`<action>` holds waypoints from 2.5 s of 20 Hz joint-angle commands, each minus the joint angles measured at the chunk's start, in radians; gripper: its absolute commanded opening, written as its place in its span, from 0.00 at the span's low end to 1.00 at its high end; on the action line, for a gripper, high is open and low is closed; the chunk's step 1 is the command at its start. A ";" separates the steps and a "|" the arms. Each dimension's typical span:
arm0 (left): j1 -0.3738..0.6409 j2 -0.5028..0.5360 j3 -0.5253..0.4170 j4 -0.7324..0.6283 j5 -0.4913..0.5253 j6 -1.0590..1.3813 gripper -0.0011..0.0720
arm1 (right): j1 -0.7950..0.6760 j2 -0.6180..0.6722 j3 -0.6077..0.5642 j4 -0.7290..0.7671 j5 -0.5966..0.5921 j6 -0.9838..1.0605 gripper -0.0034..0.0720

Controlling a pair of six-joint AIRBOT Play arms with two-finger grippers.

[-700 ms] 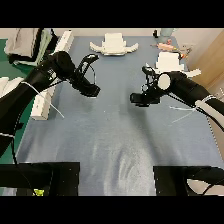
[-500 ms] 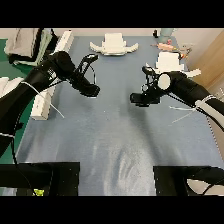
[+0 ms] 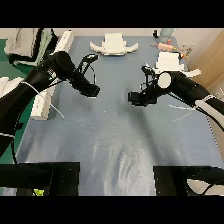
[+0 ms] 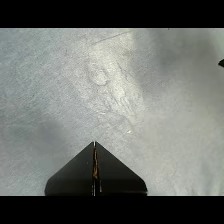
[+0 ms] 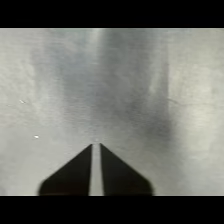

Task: Fold the box.

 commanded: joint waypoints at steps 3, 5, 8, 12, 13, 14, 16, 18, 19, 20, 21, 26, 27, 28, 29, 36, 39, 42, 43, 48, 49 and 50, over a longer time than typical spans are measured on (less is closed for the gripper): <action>0.000 0.000 0.001 0.000 0.002 0.000 0.03 | -0.239 -0.087 0.275 -0.103 0.081 -0.001 0.56; -0.001 0.000 0.001 0.000 0.026 0.000 0.03 | -0.420 -0.170 0.441 -0.134 0.097 -0.056 0.56; -0.001 0.000 0.001 -0.003 0.072 0.000 0.03 | -0.669 -0.334 0.661 -0.113 0.135 -0.156 0.56; -0.001 0.000 0.001 -0.007 0.089 0.000 0.03 | -0.871 -0.517 0.821 0.088 0.079 -0.294 0.56; -0.001 0.000 0.001 -0.007 0.096 0.000 0.03 | -0.898 -0.555 0.850 0.121 0.046 -0.318 0.56; -0.001 0.000 0.001 -0.008 0.097 0.000 0.03 | -0.917 -0.588 0.876 0.137 0.021 -0.338 0.56; -0.001 0.000 0.001 -0.014 0.095 0.000 0.03 | -0.939 -0.658 0.933 0.141 0.010 -0.386 0.56; -0.001 0.000 0.001 -0.017 0.095 0.000 0.03 | -0.942 -0.699 0.943 0.163 -0.011 -0.465 0.56; -0.001 0.000 0.001 -0.018 0.095 0.000 0.03 | -0.941 -0.716 0.942 0.177 -0.026 -0.499 0.56; -0.001 0.000 0.001 -0.019 0.095 0.000 0.03 | -0.940 -0.733 0.943 0.190 -0.038 -0.521 0.56; -0.001 0.000 0.001 -0.018 0.095 0.000 0.03 | -0.940 -0.747 0.942 0.188 -0.051 -0.525 0.56; -0.001 0.000 0.001 -0.019 0.095 0.000 0.03 | -0.946 -0.801 0.942 0.191 -0.083 -0.525 0.56; -0.001 0.000 0.001 -0.021 0.095 0.000 0.03 | -0.946 -0.806 0.942 0.199 -0.083 -0.527 0.56; -0.001 0.000 0.001 -0.023 0.095 0.000 0.03 | -0.946 -0.808 0.942 0.222 -0.083 -0.544 0.55; -0.001 0.000 0.001 -0.023 0.095 0.000 0.03 | -0.946 -0.809 0.942 0.262 -0.083 -0.576 0.53; -0.001 0.000 0.001 -0.037 0.095 0.000 0.03 | -0.946 -0.813 0.942 0.381 -0.062 -0.630 0.43; -0.001 0.000 0.001 -0.037 0.094 0.000 0.03 | -0.946 -0.813 0.942 0.373 -0.061 -0.629 0.42; -0.001 0.000 0.001 -0.037 0.095 0.000 0.03 | -0.946 -0.814 0.942 0.365 -0.049 -0.629 0.23; -0.001 0.000 0.001 -0.037 0.095 0.000 0.03 | -0.946 -0.814 0.942 0.369 -0.035 -0.632 0.15; -0.001 0.000 0.001 -0.037 0.095 0.000 0.03 | -0.946 -0.797 0.942 0.477 0.151 -0.680 0.05; -0.001 0.000 0.001 -0.036 0.095 0.000 0.03 | -0.946 -0.786 0.942 0.501 0.197 -0.673 0.05; -0.001 0.000 0.001 -0.036 0.095 0.000 0.03 | -0.946 -0.772 0.941 0.518 0.239 -0.646 0.05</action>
